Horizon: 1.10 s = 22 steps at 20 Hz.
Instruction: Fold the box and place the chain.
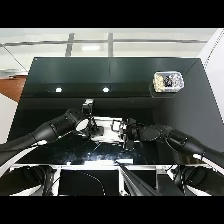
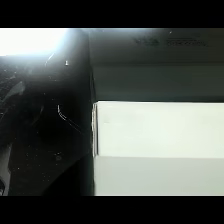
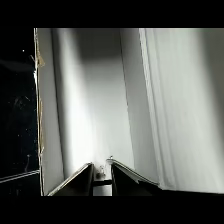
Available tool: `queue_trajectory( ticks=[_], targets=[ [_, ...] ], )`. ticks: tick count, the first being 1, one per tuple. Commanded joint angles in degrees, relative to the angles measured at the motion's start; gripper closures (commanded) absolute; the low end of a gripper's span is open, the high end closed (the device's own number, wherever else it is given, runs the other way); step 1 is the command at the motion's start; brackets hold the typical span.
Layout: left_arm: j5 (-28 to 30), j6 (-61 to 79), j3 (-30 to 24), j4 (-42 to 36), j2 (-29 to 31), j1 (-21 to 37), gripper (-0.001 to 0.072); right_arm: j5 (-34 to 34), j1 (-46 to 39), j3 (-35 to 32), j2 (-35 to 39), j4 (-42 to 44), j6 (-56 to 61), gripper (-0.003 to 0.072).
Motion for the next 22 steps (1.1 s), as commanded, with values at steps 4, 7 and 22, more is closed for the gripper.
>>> queue_trajectory(
  ticks=[4, 7, 22],
  targets=[
    [0.15, -0.02, 0.00, -0.33, -0.02, 0.02, 0.0676, 1.16, 0.59, 0.04, -0.44, 0.13, 1.18, 0.0341],
    [0.15, -0.02, 0.00, -0.35, -0.02, 0.00, 0.0676, 1.44, 0.59, 0.04, -0.44, -0.13, 1.99, 0.0334],
    [-0.07, 0.04, 0.00, -0.22, -0.02, 0.02, 0.0676, -28.70, -36.68, -6.56, 20.52, -13.31, 76.65, 0.0660]
  ],
)
